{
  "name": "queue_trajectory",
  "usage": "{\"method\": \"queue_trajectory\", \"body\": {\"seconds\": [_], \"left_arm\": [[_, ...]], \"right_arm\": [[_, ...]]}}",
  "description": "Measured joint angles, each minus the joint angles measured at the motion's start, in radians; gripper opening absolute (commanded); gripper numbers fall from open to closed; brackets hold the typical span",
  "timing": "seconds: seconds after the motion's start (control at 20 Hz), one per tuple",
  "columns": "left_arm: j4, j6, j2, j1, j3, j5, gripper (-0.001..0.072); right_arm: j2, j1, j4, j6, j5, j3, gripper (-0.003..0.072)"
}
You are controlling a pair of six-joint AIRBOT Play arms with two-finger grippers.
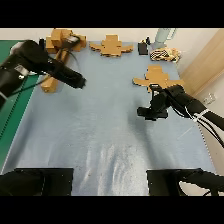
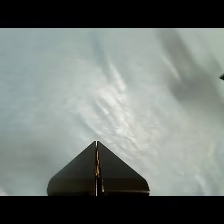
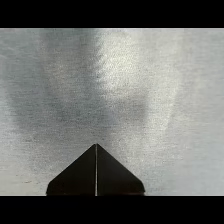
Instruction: Fold the box.
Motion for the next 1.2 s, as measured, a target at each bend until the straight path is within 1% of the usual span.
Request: {"method": "queue_trajectory", "body": {"seconds": [0.2, 0.35, 0.5, 0.7, 1.2], "left_arm": [[0.006, -0.112, -0.076, -0.13, -0.029, -0.01, 0.0013], [0.006, -0.146, -0.131, -0.196, -0.039, -0.016, 0.0012], [0.007, -0.162, -0.173, -0.241, -0.042, -0.019, 0.0013], [0.007, -0.169, -0.203, -0.274, -0.043, -0.019, 0.0013], [0.008, -0.173, -0.216, -0.284, -0.043, -0.019, 0.0012]], "right_arm": [[0.0, 0.0, 0.0, 0.0, 0.0, 0.0, 0.0005], [0.0, 0.0, 0.0, 0.0, 0.0, 0.0, 0.0005], [0.0, 0.0, 0.0, 0.0, 0.0, 0.0, 0.0005], [0.0, 0.0, 0.0, 0.0, 0.0, 0.0, 0.0005], [0.0, 0.0, 0.0, 0.0, 0.0, 0.0, 0.0005]]}}
